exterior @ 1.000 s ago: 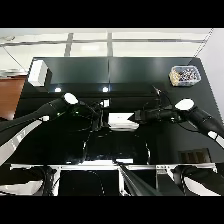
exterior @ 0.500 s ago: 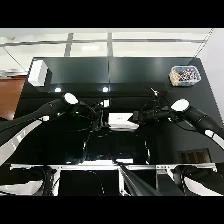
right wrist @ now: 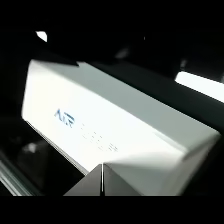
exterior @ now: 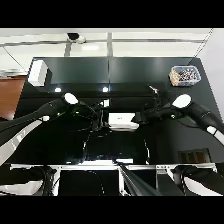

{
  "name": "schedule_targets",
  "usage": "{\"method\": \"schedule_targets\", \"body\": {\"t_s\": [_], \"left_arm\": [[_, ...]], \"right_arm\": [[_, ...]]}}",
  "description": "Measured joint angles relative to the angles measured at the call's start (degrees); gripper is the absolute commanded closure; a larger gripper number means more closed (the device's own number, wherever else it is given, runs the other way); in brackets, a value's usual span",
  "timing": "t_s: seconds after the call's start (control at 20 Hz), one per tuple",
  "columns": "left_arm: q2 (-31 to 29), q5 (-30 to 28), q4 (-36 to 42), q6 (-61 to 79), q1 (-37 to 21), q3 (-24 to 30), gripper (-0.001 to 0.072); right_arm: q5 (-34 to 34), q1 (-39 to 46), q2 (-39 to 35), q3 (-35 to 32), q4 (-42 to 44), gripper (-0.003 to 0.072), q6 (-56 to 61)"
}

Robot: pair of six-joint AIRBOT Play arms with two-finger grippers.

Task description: Fold the box and place the chain.

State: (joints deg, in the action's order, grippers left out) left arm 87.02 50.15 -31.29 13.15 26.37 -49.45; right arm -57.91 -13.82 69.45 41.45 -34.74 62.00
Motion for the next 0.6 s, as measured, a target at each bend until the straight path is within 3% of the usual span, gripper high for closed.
{"method": "schedule_targets", "body": {"t_s": [0.05, 0.1, 0.15, 0.4, 0.6], "left_arm": [[-0.02, -0.02, 0.02, 0.00, 0.00, -0.04, 0.0161], [-0.02, -0.02, -0.02, 0.02, -0.02, -0.20, 0.0020], [-0.13, -0.33, -0.24, 0.02, -0.11, -0.44, -0.0002], [-3.58, 0.24, -2.97, -3.85, -1.55, -1.66, -0.0002], [-6.38, 4.98, -4.22, -12.66, -1.81, -3.17, 0.0006]], "right_arm": [[-2.56, 0.94, -0.79, 2.38, 0.04, 0.0675, -0.50], [-5.68, 2.16, -1.49, 4.61, -1.07, 0.0675, -0.63], [-9.01, 3.85, -2.45, 6.99, -3.50, 0.0675, -0.48], [-18.84, 15.21, -8.81, 14.10, -12.83, 0.0675, 1.57], [-22.62, 22.84, -12.33, 15.43, -16.55, 0.0675, 2.23]]}}
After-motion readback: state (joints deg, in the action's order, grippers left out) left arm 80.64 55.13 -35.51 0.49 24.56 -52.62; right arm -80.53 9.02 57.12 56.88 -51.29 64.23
